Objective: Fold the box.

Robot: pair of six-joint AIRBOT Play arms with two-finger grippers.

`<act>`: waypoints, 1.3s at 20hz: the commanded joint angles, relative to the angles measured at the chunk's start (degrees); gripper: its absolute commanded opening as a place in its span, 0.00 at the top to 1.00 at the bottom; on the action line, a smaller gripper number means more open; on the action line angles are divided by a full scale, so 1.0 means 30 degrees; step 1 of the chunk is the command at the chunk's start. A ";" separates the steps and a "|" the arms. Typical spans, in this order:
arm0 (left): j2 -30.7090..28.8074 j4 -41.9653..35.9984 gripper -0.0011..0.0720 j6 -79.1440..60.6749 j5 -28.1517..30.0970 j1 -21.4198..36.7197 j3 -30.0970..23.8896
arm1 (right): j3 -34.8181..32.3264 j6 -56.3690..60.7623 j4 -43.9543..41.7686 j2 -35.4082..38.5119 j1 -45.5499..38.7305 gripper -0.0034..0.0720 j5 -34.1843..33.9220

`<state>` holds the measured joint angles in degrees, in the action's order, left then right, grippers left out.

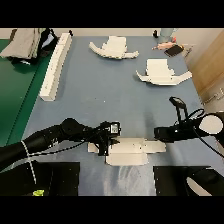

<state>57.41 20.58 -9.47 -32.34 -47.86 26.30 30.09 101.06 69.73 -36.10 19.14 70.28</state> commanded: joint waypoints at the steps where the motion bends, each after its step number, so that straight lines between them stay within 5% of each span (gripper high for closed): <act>1: 0.0007 0.0015 0.96 -0.0015 -0.0080 0.0000 0.0015 | -0.0022 -0.1916 -0.1894 0.0029 0.1719 0.96 0.2630; 4: 0.0007 0.0015 0.96 -0.0015 -0.0066 0.0000 0.0015 | -0.0117 -0.4750 -0.1144 -0.0044 0.6710 0.96 0.0342; 9: 0.0007 0.0015 0.96 -0.0015 -0.0073 0.0000 0.0015 | -0.1668 -0.3971 0.4903 -0.0058 1.7019 0.95 -0.3024; 11: 0.0007 0.0015 0.96 -0.0015 -0.0080 0.0000 0.0015 | -0.2586 -0.3971 0.5683 -0.0415 1.9256 0.27 -0.4437; 12: 0.0007 0.0015 0.96 -0.0015 -0.0080 0.0000 0.0015 | -0.2965 -0.3978 0.5792 -0.0750 1.9781 0.13 -0.5115; 13: 0.0007 0.0015 0.96 -0.0015 -0.0080 0.0000 0.0015 | -0.3126 -0.3978 0.5989 -0.1173 1.9934 0.09 -0.5370; 19: 0.0007 0.0015 0.96 -0.0015 -0.0080 0.0000 0.0015 | -0.2754 0.0466 1.2131 -0.2455 1.9926 0.09 -0.5377; 26: 0.0007 0.0015 0.96 -0.0015 -0.0080 0.0000 0.0015 | -0.1749 0.3818 1.2896 -0.2463 1.9934 0.10 -0.3614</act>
